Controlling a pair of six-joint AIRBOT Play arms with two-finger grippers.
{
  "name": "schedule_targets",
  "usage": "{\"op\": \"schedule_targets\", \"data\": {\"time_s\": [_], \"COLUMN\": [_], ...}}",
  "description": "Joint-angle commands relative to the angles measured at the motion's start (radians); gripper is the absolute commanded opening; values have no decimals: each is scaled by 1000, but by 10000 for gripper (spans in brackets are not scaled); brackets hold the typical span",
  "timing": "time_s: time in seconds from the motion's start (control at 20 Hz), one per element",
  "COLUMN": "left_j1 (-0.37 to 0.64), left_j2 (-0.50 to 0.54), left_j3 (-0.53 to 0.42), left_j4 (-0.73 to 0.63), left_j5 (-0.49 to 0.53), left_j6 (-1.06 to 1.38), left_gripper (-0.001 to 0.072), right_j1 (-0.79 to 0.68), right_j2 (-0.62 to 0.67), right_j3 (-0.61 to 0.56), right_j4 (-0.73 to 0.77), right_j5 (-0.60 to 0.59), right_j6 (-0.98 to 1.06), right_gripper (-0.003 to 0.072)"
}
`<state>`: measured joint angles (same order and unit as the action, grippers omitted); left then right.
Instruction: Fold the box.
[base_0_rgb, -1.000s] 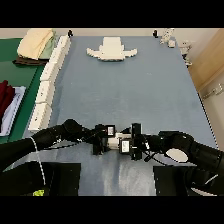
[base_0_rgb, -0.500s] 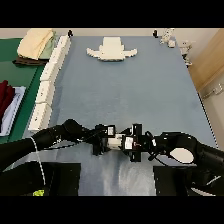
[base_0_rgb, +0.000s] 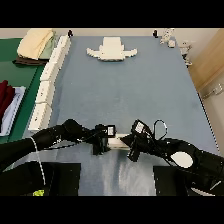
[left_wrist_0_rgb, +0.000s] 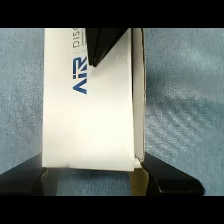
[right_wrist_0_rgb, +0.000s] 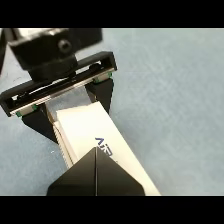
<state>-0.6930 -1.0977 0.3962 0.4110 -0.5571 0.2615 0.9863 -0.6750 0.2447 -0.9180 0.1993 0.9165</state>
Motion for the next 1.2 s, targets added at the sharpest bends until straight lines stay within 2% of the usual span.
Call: {"op": "schedule_targets", "data": {"time_s": [0.0,0.25,0.55,1.0,1.15], "left_j1": [1,1,1,1,1], "left_j2": [0,0,0,0,0], "left_j3": [1,1,1,1,1], "left_j4": [0,0,0,0,0], "left_j5": [0,0,0,0,0], "left_j6": [0,0,0,0,0], "left_gripper": [515,515,514,514,514], "right_j1": [29,65,67,56,21], "right_j2": [1,-67,-100,42,42], "right_j3": [-49,-83,-83,-73,-44], "right_j4": [94,134,148,122,83], "right_j5": [-70,-144,-145,-224,-223], "right_j6": [30,30,30,-3,-57], "right_gripper": [2,2,2,19,19]}}
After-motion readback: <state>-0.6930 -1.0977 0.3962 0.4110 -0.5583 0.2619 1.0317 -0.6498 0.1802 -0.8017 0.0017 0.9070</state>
